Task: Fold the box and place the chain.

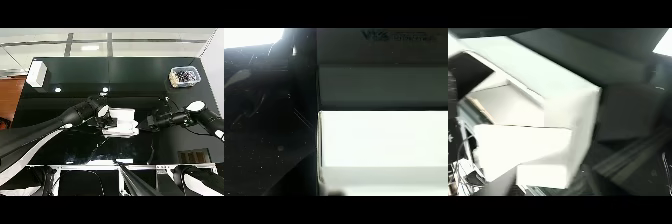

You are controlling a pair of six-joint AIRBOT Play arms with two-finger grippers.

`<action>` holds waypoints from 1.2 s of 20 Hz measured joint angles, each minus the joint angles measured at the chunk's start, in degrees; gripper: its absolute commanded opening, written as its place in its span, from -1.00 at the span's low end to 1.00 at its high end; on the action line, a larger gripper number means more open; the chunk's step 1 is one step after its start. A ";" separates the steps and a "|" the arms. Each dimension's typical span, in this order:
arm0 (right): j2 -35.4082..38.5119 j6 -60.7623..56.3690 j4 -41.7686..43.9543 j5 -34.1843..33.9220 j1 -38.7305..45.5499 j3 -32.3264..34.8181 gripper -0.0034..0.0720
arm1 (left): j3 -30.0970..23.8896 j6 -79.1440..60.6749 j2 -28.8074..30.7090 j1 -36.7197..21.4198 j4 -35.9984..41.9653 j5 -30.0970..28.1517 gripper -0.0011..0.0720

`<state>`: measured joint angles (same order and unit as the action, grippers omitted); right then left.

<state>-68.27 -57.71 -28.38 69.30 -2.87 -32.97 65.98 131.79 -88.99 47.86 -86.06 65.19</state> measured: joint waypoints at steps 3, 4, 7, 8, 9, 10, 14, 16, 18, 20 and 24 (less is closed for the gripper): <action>0.00 -1.57 0.66 -2.12 -3.45 -0.79 0.05 | -0.02 0.00 0.00 0.00 0.00 0.00 -0.90; 0.00 -2.38 0.72 -2.82 -4.61 -1.33 0.05 | -0.02 0.00 0.00 0.00 0.00 0.00 -0.90; 0.00 -5.55 -0.70 -4.94 -7.72 -3.41 -0.13 | 0.00 0.00 0.00 0.00 0.00 0.02 -0.90; 0.00 -7.19 -2.12 -5.53 -8.72 -4.17 -0.13 | -0.02 0.02 0.00 0.00 -0.02 0.15 -0.90; 0.00 -8.83 -3.54 -5.99 -9.64 -4.83 -0.13 | -0.02 0.02 0.00 0.00 -0.07 0.17 -0.90; 0.00 -10.36 -4.90 -6.40 -10.47 -5.31 -0.13 | -0.02 0.02 0.00 0.00 -0.07 0.15 -0.90; 0.00 -16.50 -11.04 -8.17 -14.12 -7.02 -0.13 | 0.00 0.00 0.00 0.00 -0.02 0.00 -0.90; -0.02 -19.80 -14.71 -9.11 -15.98 -7.76 -0.13 | 0.00 0.00 0.00 0.00 -0.02 0.00 -0.90; -0.07 -23.06 -17.97 -10.32 -17.77 -8.39 -0.13 | -0.02 0.00 0.00 0.00 -0.02 0.00 -0.90; -0.20 -26.58 -20.57 -11.76 -19.50 -8.79 -0.13 | 0.00 0.00 0.00 0.00 -0.02 0.00 -0.90; -2.43 -33.77 -25.53 -13.53 -23.12 -10.99 -0.42 | -0.02 0.04 0.00 0.00 -0.02 0.07 -0.90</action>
